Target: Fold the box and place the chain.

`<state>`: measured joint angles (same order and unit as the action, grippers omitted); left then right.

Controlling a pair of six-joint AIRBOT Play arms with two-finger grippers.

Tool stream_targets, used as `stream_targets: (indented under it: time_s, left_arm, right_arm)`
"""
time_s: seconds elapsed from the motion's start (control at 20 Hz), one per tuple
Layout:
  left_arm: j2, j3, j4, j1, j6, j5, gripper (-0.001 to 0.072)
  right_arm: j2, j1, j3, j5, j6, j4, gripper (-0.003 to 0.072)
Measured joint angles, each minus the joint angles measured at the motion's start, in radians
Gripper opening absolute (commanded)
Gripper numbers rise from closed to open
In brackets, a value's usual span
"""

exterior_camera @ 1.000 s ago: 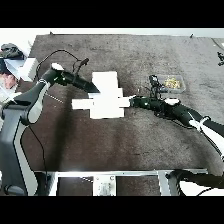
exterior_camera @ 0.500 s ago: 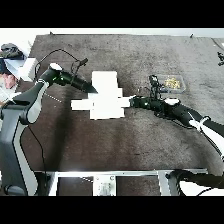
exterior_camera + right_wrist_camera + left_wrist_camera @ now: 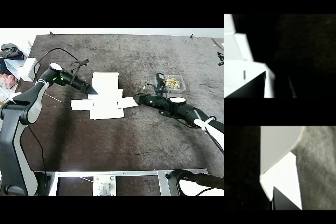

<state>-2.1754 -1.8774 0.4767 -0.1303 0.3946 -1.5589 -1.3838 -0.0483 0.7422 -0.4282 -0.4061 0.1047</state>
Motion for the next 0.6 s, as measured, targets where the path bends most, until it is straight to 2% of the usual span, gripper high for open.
stream_targets:
  time_s: [0.25,0.6]
  left_arm:
    - [0.000,0.000,-0.001,0.000,-0.249,0.013,0.0006]
    - [0.020,0.021,-0.011,0.000,-0.492,0.100,0.0006]
  right_arm:
    - [0.036,-0.109,0.003,-0.042,0.003,0.001,0.0332]
    - [0.031,-0.139,0.005,-0.065,0.008,0.003,0.0332]
